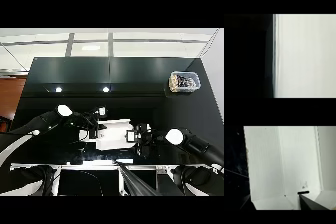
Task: Fold the box and place the chain.
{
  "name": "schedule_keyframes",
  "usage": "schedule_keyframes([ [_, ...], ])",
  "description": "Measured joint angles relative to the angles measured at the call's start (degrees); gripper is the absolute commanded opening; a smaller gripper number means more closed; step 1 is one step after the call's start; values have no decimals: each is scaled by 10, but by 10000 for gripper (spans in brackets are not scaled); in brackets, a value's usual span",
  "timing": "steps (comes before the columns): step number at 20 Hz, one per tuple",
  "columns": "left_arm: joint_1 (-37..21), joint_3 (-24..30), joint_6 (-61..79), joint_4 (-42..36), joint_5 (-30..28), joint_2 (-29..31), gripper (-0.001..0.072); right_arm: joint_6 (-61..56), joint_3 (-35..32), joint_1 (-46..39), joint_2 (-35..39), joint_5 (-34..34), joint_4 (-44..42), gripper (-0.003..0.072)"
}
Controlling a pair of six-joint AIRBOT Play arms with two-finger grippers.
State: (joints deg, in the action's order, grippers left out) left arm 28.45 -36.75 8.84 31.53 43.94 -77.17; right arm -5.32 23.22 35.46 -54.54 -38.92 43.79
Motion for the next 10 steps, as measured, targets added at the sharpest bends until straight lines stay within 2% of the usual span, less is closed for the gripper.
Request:
schedule_keyframes([
  [5, 0, 0, 0, 0, 0, 0, 28, 3, 31, -1, -2, 7, 5, 720],
  [10, 0, 0, -1, 0, 0, 0, 28, -9, 43, -42, -2, 11, -6, 720],
])
